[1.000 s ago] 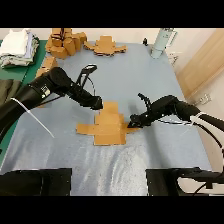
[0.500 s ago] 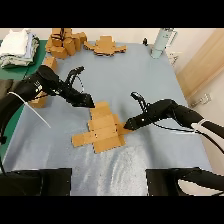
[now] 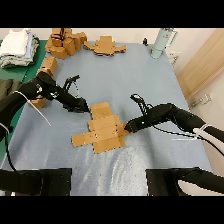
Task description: Fold the box.
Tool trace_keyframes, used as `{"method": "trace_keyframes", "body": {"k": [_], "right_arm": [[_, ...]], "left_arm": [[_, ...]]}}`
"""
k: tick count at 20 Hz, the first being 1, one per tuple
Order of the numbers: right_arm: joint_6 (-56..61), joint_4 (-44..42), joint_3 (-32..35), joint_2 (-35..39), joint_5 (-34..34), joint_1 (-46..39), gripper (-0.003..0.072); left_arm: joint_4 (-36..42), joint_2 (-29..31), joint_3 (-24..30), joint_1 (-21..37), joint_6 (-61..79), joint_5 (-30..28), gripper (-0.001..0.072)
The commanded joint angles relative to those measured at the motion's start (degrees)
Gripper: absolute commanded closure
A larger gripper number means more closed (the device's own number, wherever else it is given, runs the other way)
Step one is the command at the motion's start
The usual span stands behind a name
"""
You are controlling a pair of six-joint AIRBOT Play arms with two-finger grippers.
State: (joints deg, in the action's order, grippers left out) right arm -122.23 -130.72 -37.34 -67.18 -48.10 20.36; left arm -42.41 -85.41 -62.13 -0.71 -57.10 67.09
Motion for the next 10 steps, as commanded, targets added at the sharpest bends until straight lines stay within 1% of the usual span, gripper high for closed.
{"method": "trace_keyframes", "body": {"k": [1, 3, 7, 10], "right_arm": [[0.28, -0.26, 0.2, 0.57, 0.26, 0.09, 0.0684], [0.85, -0.31, 0.2, 0.59, 0.26, 0.09, 0.0684], [1.62, -0.24, 0.15, 0.83, 0.28, 0.09, 0.0684], [1.62, -0.26, 0.15, 0.83, 0.28, 0.09, 0.0684]], "left_arm": [[7.26, -3.28, 1.25, 0.68, 5.62, 0.37, 0.0208], [13.29, -5.92, 1.25, 0.66, 9.44, -0.5, 0.0208], [13.94, -9.62, 1.25, 0.0, 9.94, -0.9, 0.0209], [14.58, -10.25, 1.22, -0.76, 12.07, -0.66, 0.0209]]}}
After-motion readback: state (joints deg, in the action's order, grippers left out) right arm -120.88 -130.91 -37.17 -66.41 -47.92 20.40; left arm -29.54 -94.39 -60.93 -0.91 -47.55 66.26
